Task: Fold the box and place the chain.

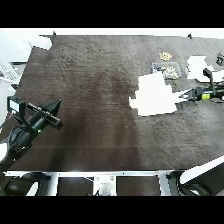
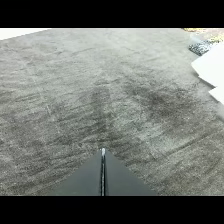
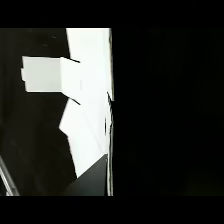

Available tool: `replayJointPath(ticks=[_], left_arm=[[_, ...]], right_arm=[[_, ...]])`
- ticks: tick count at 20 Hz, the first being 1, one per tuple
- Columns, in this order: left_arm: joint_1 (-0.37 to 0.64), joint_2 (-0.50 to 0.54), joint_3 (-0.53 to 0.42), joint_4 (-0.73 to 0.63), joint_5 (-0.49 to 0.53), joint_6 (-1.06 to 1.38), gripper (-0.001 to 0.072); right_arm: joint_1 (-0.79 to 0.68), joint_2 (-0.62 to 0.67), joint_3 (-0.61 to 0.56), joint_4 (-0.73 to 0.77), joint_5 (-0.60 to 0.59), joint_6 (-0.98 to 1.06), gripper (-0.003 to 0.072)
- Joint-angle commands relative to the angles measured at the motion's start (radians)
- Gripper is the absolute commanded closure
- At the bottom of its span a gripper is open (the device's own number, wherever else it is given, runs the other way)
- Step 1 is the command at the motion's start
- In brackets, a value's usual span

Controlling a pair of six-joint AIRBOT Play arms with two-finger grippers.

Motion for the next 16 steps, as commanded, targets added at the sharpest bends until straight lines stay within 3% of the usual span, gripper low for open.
replayJointPath(ticks=[1, 3, 5, 7, 12, 16], left_arm=[[0.0, 0.001, 0.0, 0.0, 0.0, 0.0, 0.0688], [0.0, 0.001, 0.0, 0.0, 0.0, 0.0, 0.0688], [0.0, 0.001, 0.0, 0.0, 0.0, 0.0, 0.0688], [0.0, 0.001, 0.0, 0.0, 0.0, 0.0, 0.0688], [0.0, 0.001, 0.0, 0.0, 0.002, 0.002, 0.0688], [0.0, 0.001, 0.0, 0.0, 0.016, 0.001, 0.0688]], right_arm=[[0.126, 0.177, -0.298, 0.167, -0.203, -0.056, 0.068], [0.222, 0.279, -0.455, 0.21, -0.343, -0.055, 0.068], [0.31, 0.33, -0.539, 0.257, -0.423, -0.051, 0.068], [0.397, 0.333, -0.555, 0.279, -0.476, -0.017, 0.068], [0.56, 0.331, -0.553, 0.278, -0.745, 0.029, 0.068], [0.588, 0.318, -0.553, 0.275, -0.792, 0.035, 0.068]])
